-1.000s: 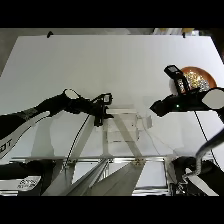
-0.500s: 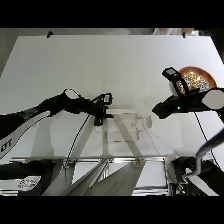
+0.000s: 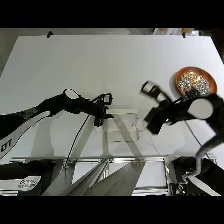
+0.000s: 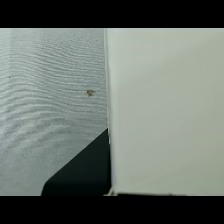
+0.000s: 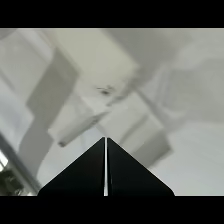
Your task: Fold the box and place the chain.
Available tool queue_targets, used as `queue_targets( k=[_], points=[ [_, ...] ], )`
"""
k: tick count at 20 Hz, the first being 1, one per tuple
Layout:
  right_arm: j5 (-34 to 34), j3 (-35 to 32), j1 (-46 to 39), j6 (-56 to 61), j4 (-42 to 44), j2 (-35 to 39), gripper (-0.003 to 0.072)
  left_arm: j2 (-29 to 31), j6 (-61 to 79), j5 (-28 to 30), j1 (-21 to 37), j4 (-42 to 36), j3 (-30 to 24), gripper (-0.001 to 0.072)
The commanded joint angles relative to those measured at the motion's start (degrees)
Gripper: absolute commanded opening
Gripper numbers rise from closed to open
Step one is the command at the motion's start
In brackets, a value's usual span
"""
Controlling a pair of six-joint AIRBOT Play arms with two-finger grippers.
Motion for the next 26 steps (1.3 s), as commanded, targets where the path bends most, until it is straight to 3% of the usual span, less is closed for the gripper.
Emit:
queue_targets(
  k=[1,3,4,5,6,7,12,16,22,26],
  points=[
    [-0.15,-3.06,11.50,-8.72,-0.24,0.02,0.0018,-0.04,0.00,-0.20,-0.04,0.00,-0.02,0.0010],
    [-2.86,-6.38,12.85,-11.82,0.39,0.79,0.0019,-0.04,0.00,-0.17,-0.04,0.00,-0.02,0.0010],
    [-6.01,-8.68,12.96,-11.98,-0.87,1.42,0.0067,-0.04,0.00,-0.17,-0.04,-0.02,-0.02,0.0010],
    [-8.98,-11.04,14.10,-11.98,-3.41,2.19,0.0253,-0.04,0.00,-0.22,-0.04,0.02,-0.02,0.0010],
    [-12.20,-13.70,15.80,-12.24,-6.82,3.17,0.0528,-0.04,0.00,-0.15,-0.04,0.00,-0.02,0.0010],
    [-14.69,-16.02,17.51,-12.22,-9.88,4.31,0.0686,-0.04,0.00,-0.20,-0.04,0.00,-0.02,0.0010],
    [-25.90,-22.91,26.56,-12.20,-14.25,6.64,0.0695,-0.04,0.00,-0.20,-0.04,0.00,-0.02,0.0010],
    [-36.46,-25.16,26.16,-11.93,-16.50,6.58,0.0694,-0.04,0.00,-0.20,-0.04,0.00,-0.02,0.0010],
    [-37.94,-25.14,18.91,-12.04,-16.57,6.58,0.0693,-0.04,-0.02,-0.20,-0.04,0.00,-0.02,0.0010],
    [-37.86,-25.14,18.58,-12.02,-16.04,6.58,0.0693,-0.04,-0.02,-0.20,-0.04,0.00,-0.02,0.0010]
  ],
)
